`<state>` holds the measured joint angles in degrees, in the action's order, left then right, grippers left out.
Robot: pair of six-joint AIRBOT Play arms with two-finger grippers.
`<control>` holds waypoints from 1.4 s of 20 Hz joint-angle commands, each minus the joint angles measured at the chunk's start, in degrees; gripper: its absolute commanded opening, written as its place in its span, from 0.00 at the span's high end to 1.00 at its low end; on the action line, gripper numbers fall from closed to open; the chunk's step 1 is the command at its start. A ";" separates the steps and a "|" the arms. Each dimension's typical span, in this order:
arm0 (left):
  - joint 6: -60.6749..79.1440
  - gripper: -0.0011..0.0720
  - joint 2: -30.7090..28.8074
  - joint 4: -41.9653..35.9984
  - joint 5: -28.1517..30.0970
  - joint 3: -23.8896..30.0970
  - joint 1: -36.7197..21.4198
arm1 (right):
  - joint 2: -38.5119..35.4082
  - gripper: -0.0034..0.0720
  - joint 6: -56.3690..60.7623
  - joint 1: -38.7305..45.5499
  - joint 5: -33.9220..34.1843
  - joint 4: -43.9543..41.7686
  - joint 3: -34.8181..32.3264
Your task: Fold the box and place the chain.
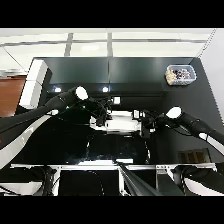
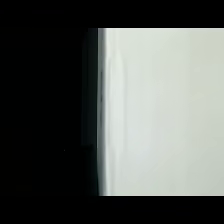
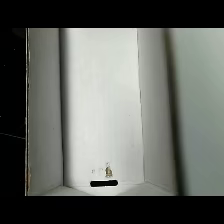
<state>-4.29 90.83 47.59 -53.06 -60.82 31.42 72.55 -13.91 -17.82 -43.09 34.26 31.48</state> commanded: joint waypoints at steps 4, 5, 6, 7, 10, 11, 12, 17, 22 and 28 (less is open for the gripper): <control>-0.02 0.95 0.02 -0.13 0.07 0.00 0.02 | 0.15 0.09 0.70 -0.09 0.70 0.28 -0.02; -0.04 0.95 0.02 -0.13 0.04 0.00 0.02 | 0.15 0.09 0.68 -0.09 0.68 0.28 -0.02; -0.20 0.95 0.02 -0.13 0.04 0.00 0.02 | 0.15 0.09 0.66 -0.09 0.68 0.28 -0.02; -0.20 0.95 0.02 -0.13 0.02 0.00 0.02 | 0.15 0.09 0.66 -0.09 0.66 0.28 -0.02; -0.17 0.95 0.02 -0.09 0.02 -0.02 -0.02 | 0.15 0.25 0.63 -0.09 0.61 0.28 -0.02; -0.20 0.95 0.02 -0.09 0.02 -0.07 -0.02 | 0.15 0.27 0.63 -0.09 0.61 0.28 -0.02; -0.20 0.95 -0.07 -0.09 -0.20 -0.09 -0.02 | 0.15 0.31 0.63 -0.09 0.63 0.28 -0.02; -5.22 0.01 -4.33 0.68 -2.89 -0.39 -2.36 | 0.15 0.31 0.63 -0.09 0.61 0.28 -0.02; -25.70 0.01 -12.68 9.97 -11.67 -0.52 -8.46 | 0.15 0.32 -0.09 -0.50 -0.79 3.78 -0.02; -37.53 0.95 -9.70 -6.40 -32.09 4.09 -9.88 | 0.24 0.66 -0.02 -0.50 -0.35 3.32 -0.07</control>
